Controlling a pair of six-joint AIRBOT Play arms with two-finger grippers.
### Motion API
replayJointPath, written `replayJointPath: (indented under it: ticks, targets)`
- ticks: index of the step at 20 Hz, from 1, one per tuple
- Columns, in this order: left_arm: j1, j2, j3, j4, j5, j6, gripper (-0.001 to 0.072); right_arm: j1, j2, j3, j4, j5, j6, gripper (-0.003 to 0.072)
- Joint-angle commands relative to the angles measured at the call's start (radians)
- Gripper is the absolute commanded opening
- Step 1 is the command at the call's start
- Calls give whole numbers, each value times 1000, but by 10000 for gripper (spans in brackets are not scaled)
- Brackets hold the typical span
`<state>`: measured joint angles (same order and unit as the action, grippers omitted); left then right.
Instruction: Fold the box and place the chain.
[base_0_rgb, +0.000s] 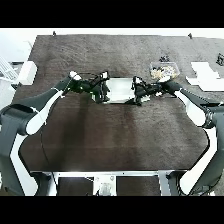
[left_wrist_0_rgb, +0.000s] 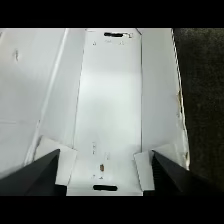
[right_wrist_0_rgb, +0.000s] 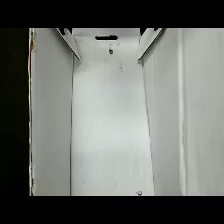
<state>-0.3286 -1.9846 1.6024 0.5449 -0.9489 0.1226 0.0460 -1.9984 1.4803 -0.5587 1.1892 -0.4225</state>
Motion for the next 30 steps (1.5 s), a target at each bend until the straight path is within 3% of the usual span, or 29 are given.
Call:
replayJointPath:
  ticks: [1, 2, 3, 6, 7, 10, 11, 18, 25, 30]
  targets:
    - [1, 0, 0, 1, 4, -1, 594, 1, 0, 0, 0, 1, 0, 626]
    - [1, 0, 0, 2, 4, -1, 499, 1, 0, 0, 0, 1, 0, 626]
    - [2, 0, 0, 2, 6, 2, 356, 1, 0, 0, 0, 1, 0, 627]
    - [4, 1, 0, 40, 14, 0, 334, 1, 0, 0, 0, 1, 0, 627]
    - [8, 1, 0, 54, 8, -11, 124, 1, 0, 0, 0, 1, 0, 627]
    - [44, 5, 0, 50, -39, -20, 96, 1, 0, 0, 0, 1, 0, 626]
    - [61, 12, 0, 49, -60, -18, 21, 1, 0, 0, 0, 1, 0, 626]
    - [142, 80, 0, -13, -136, -174, 17, 1, 0, 0, 0, 1, 0, 627]
    - [207, 217, -1, 19, -215, -616, 17, 1, 0, 0, 0, 1, 0, 627]
    - [301, 220, -57, 55, -234, -859, 17, 1, 0, 0, 0, 1, 0, 626]
